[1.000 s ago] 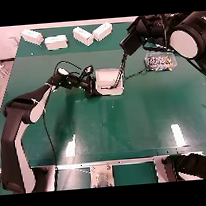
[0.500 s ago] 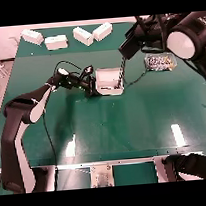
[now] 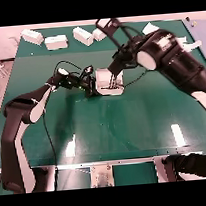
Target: Fold the box and place the chain.
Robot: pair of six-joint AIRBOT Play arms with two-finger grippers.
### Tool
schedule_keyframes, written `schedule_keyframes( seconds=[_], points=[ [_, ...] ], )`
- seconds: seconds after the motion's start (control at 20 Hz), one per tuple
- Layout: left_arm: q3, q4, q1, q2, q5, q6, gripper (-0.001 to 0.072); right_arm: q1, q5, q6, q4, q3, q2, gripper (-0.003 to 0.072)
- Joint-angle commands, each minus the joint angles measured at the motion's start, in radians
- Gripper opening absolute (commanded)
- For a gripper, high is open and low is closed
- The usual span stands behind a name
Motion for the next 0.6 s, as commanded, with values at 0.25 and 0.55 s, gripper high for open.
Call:
schedule_keyframes(
  seconds=[0.25,0.55],
  points=[
    [0.001,0.0,0.001,0.0,-0.002,0.0,0.0524,-0.072,-0.222,0.072,0.124,-0.169,-0.051,0.0],
    [0.001,0.0,0.001,0.0,-0.002,0.0,0.0524,-0.158,-0.313,0.08,0.192,-0.263,-0.073,0.0277]
  ],
)
